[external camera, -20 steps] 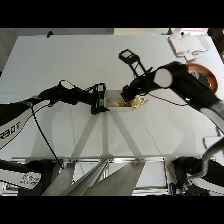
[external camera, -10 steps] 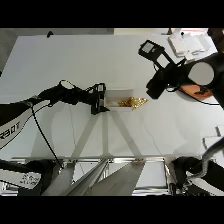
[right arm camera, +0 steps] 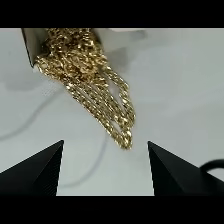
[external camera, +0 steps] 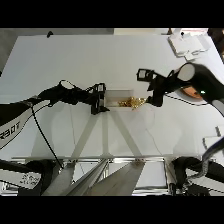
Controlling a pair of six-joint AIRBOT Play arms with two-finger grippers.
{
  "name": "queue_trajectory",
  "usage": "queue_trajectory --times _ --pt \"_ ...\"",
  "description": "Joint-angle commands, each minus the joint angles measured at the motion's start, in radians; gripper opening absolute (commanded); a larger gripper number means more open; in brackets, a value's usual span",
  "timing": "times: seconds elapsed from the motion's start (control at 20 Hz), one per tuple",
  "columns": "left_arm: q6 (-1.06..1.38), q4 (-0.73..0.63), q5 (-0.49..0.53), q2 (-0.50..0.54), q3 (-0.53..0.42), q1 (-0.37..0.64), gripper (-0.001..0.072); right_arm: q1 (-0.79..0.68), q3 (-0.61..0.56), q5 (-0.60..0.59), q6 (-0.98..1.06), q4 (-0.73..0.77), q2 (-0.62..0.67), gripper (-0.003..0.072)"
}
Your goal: Fold the box and place the chain.
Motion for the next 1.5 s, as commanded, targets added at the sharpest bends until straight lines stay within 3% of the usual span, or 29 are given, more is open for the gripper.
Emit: queue_trajectory --times 0.0,0.15,0.5,0.55,0.6,0.7,0.75,1.1,1.45 --pt "0.0 0.0 0.0 0.0 0.001 0.0 0.0172 -0.004 -0.013 -0.093 -0.296 0.098 -0.138 0.0596" --pt "0.0 0.0 0.0 0.0 0.001 0.0 0.0172 -0.001 -0.013 -0.159 -0.41 0.137 -0.203 0.0596" --pt "0.0 0.0 0.0 0.0 0.001 0.0 0.0172 -0.001 -0.013 -0.184 -0.419 0.163 -0.27 0.0575" --pt "0.0 0.0 0.0 0.0 0.001 0.0 0.0172 -0.001 -0.013 -0.174 -0.419 0.163 -0.27 0.0483" --pt "0.0 0.0 0.0 0.0 0.001 0.0 0.0172 -0.001 -0.013 -0.158 -0.41 0.162 -0.27 0.0315" --pt "0.0 0.0 0.0 0.0 0.001 0.0 0.0172 -0.001 -0.013 -0.119 -0.386 0.161 -0.27 0.0059" --pt "0.0 0.0 0.0 0.0 0.001 0.0 0.0172 -0.001 -0.013 -0.097 -0.385 0.154 -0.27 0.0008" --pt "0.0 0.0 0.0 0.0 0.001 0.0 0.0172 -0.001 -0.013 -0.075 -0.18 0.05 -0.204 0.0006" --pt "0.0 0.0 0.0 0.0 0.001 0.0 0.0172 0.0 -0.013 -0.052 0.017 0.095 -0.019 0.0006"
